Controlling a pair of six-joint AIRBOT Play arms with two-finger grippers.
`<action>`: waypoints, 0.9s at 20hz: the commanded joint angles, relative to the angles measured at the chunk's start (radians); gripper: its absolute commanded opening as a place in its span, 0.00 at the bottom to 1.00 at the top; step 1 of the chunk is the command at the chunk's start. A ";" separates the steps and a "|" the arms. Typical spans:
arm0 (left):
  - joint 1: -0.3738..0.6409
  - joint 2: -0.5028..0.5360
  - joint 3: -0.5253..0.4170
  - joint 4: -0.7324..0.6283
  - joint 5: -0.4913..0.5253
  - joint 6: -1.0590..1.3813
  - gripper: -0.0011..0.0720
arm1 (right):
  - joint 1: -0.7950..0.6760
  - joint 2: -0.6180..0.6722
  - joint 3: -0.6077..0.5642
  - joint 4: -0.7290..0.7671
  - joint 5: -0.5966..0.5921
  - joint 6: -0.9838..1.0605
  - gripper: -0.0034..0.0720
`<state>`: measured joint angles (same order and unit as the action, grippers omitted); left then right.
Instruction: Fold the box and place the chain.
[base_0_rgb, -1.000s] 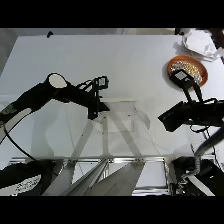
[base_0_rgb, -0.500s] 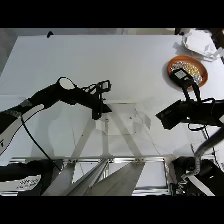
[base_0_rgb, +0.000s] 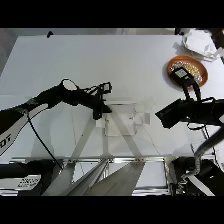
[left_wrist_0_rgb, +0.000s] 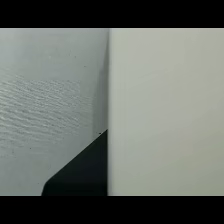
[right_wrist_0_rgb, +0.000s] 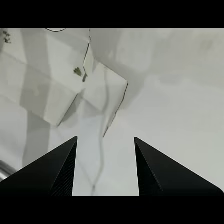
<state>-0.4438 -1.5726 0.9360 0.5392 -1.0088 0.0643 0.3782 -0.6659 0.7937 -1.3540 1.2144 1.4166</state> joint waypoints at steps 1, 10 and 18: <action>0.000 -0.024 -0.001 0.000 0.003 0.008 0.02 | 0.000 0.001 0.000 0.000 -0.008 0.000 0.58; 0.000 -0.032 -0.001 -0.005 0.019 0.019 0.02 | 0.000 0.001 0.000 0.000 -0.030 0.000 0.58; -0.001 -0.032 -0.001 -0.045 0.055 0.023 0.02 | 0.000 0.001 0.000 -0.004 -0.030 -0.001 0.58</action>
<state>-0.4438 -1.6043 0.9356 0.5030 -0.9611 0.0860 0.3782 -0.6659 0.7937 -1.3575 1.1843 1.4158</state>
